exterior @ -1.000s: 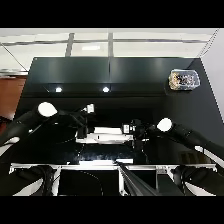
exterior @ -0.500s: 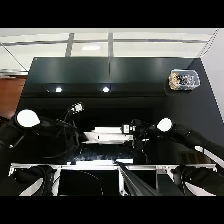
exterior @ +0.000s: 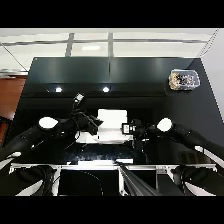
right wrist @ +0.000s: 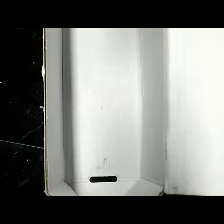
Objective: Fold the box and place the chain.
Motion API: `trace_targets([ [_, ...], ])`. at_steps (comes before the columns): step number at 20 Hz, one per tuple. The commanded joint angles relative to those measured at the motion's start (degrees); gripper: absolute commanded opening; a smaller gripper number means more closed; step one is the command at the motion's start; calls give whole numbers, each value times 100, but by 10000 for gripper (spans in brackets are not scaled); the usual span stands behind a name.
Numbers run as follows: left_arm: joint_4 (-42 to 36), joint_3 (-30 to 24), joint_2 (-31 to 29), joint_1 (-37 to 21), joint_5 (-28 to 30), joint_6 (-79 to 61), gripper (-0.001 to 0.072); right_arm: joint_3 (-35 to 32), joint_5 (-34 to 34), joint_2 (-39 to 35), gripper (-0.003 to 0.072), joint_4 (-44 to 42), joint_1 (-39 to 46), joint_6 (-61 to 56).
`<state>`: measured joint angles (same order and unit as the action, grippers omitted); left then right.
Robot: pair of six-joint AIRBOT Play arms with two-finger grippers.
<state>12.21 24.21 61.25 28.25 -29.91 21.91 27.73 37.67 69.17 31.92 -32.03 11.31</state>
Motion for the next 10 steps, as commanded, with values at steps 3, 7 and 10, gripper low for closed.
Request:
trace_targets([
  [3,671,133,490,70,-330,-219,29,0,2,4,481,0,-7,0],
  [7,1104,308,20,-361,-485,-111,96,0,2,4,481,0,-7,0],
  [10,2079,350,-866,-966,-1060,422,162,0,2,4,481,0,-7,0],
])
